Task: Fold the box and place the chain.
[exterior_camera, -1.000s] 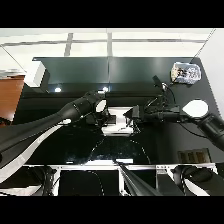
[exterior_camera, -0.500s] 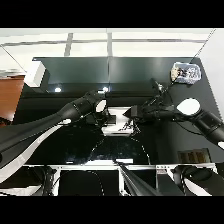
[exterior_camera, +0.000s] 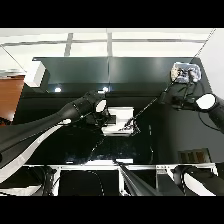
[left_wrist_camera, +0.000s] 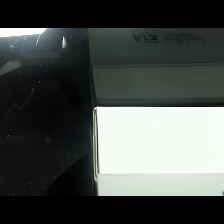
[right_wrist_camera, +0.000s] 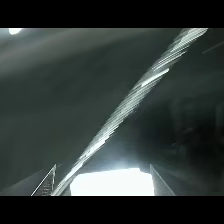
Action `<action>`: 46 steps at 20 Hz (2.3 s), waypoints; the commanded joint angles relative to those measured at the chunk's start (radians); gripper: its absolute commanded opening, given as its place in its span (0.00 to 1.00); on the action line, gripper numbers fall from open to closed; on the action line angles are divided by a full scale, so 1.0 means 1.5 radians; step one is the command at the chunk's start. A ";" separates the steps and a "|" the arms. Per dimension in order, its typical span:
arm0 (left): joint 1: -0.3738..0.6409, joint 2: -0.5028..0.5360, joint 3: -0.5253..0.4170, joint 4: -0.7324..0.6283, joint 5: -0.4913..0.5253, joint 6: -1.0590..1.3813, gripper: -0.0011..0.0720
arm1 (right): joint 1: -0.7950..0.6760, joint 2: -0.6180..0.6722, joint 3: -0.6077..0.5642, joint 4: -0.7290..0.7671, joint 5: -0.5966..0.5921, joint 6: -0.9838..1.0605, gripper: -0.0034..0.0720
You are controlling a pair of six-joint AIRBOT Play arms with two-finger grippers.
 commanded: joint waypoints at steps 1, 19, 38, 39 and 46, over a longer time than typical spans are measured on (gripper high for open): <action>0.001 0.000 0.000 0.000 0.001 0.000 0.06 | -0.078 -0.076 0.036 -0.082 -0.096 0.053 0.91; 0.001 0.000 0.000 0.000 0.000 0.000 0.06 | -0.112 -0.460 0.431 -0.002 0.066 0.034 0.19; 0.001 0.000 0.000 -0.002 0.000 0.000 0.06 | -0.061 0.366 -0.030 0.227 0.316 -0.122 0.08; 0.001 0.000 0.000 -0.002 0.000 0.000 0.06 | -0.061 0.366 -0.035 0.263 0.333 -0.122 0.09; 0.001 0.000 0.000 -0.003 0.000 0.000 0.06 | 0.057 0.364 -0.036 0.319 0.334 -0.134 0.08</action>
